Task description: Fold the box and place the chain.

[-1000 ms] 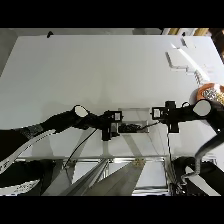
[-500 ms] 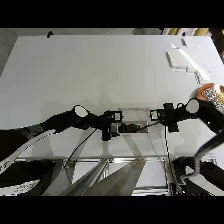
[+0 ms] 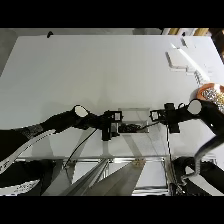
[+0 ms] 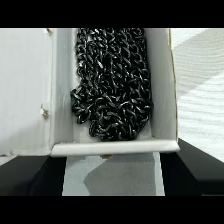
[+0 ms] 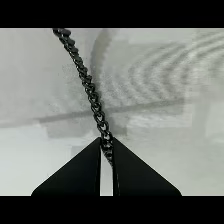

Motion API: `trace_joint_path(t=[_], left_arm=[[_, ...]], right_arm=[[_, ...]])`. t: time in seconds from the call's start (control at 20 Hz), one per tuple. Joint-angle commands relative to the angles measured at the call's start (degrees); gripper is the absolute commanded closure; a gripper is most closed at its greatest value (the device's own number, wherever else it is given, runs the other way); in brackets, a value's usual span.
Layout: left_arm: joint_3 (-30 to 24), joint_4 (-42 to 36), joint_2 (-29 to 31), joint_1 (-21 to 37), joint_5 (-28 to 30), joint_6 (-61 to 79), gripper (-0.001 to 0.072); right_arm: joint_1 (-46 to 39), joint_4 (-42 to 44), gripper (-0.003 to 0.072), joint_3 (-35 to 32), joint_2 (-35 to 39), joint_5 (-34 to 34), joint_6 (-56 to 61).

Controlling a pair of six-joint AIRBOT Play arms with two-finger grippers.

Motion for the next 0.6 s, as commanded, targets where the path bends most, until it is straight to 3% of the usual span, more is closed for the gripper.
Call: trace_joint_path(t=[0.0,0.1,0.2,0.55], left_arm=[[0.0,0.0,0.0,0.0,0.0,0.0,0.0542],[0.0,0.0,0.0,0.0,0.0,0.0,0.0542],[0.0,0.0,0.0,0.0,0.0,0.0,0.0542],[0.0,0.0,0.0,0.0,0.0,0.0,0.0542]], right_arm=[[2.6,4.3,0.0674,0.1,8.6,5.7,5.7],[6.4,9.9,0.0674,0.1,13.4,8.4,5.8],[11.5,13.8,0.0674,0.1,16.4,6.4,8.5],[29.0,21.6,0.0673,0.1,17.1,-12.2,10.2]])
